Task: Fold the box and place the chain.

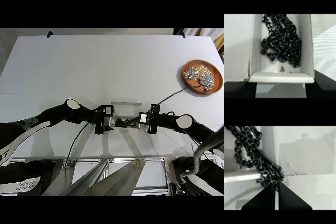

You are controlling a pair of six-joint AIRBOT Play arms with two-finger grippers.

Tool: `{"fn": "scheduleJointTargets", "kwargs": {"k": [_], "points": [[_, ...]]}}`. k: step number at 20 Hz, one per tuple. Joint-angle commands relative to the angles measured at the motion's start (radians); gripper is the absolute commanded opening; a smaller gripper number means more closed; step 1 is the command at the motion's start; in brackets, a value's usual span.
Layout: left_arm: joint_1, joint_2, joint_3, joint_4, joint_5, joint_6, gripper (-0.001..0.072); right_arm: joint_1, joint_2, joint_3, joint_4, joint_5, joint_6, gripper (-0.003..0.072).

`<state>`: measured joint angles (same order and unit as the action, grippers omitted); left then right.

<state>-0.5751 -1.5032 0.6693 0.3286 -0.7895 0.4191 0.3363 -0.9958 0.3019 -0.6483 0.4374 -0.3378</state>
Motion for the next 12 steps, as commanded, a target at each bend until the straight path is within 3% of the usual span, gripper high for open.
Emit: {"fn": "scheduleJointTargets", "kwargs": {"k": [1, 6, 12], "points": [[0.0, 0.0, 0.0, 0.0, 0.0, 0.0, 0.0212, 0.0, 0.002, 0.0, 0.001, -0.027, 0.0, 0.0014], [0.0, 0.0, 0.0, 0.0, 0.0, 0.0, 0.0212, 0.0, 0.084, 0.0, -0.003, -0.045, 0.052, 0.0014], [0.0, 0.0, 0.0, 0.0, 0.0, 0.0, 0.0212, 0.0, 0.335, 0.058, -0.057, 0.014, 0.122, 0.0014]]}}
